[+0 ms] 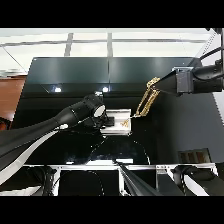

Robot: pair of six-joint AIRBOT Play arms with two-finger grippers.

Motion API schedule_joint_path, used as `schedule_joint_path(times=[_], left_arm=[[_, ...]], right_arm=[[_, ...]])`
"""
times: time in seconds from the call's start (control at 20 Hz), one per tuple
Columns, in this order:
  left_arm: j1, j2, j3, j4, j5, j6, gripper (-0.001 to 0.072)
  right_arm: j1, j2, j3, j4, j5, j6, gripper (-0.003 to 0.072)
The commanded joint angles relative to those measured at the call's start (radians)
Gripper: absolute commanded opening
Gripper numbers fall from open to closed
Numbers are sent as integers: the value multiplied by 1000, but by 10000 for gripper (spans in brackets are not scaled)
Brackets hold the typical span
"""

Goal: Fold the box and place the chain.

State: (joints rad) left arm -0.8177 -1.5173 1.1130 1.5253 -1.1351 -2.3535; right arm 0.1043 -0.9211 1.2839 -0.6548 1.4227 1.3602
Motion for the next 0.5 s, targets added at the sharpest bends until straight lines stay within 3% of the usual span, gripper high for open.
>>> schedule_joint_path(times=[0.0,0.2,0.45], left_arm=[[0,0,1,0,0,0,25],[0,0,1,0,0,0,25],[0,0,1,0,0,0,25]], right_arm=[[-3,2,1,79,12,-23,15],[46,1,-43,71,23,-23,15],[183,-6,-199,55,-241,-22,15]])
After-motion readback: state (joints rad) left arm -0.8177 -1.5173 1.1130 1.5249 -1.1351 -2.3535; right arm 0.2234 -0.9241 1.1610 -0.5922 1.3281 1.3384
